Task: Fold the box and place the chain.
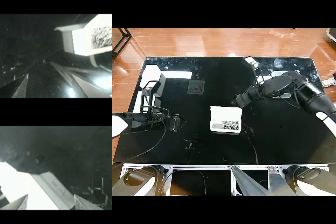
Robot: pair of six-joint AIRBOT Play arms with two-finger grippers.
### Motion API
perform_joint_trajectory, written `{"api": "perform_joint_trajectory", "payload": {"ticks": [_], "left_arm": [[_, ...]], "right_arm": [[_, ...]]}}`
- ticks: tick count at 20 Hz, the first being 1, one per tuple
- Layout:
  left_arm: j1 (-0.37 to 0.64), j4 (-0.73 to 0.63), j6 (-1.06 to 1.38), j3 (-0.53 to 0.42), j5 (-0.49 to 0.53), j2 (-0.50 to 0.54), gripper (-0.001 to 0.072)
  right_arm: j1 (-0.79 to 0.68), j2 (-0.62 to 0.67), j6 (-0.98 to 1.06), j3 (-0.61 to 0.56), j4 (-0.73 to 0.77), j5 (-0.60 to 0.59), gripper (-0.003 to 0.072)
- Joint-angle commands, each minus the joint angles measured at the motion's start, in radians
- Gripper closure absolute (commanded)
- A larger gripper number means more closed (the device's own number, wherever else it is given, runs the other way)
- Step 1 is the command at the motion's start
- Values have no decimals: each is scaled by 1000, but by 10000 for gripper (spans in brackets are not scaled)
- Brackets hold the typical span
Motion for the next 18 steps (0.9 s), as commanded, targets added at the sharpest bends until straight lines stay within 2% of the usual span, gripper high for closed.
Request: {"api": "perform_joint_trajectory", "payload": {"ticks": [1, 7, 14, 18], "left_arm": [[-1, -23, 11, 0, 15, -5, 84], [-5, -67, 27, -1, 26, -59, 84], [-5, -48, 58, -1, 69, -148, 84], [6, -42, 58, -1, 154, -153, 84]], "right_arm": [[32, -26, -39, 12, 14, -61, -21], [43, -26, -93, 12, 14, -179, -21], [82, -26, -147, 12, 3, -201, -21], [129, -26, -189, 12, -78, -206, -21]]}}
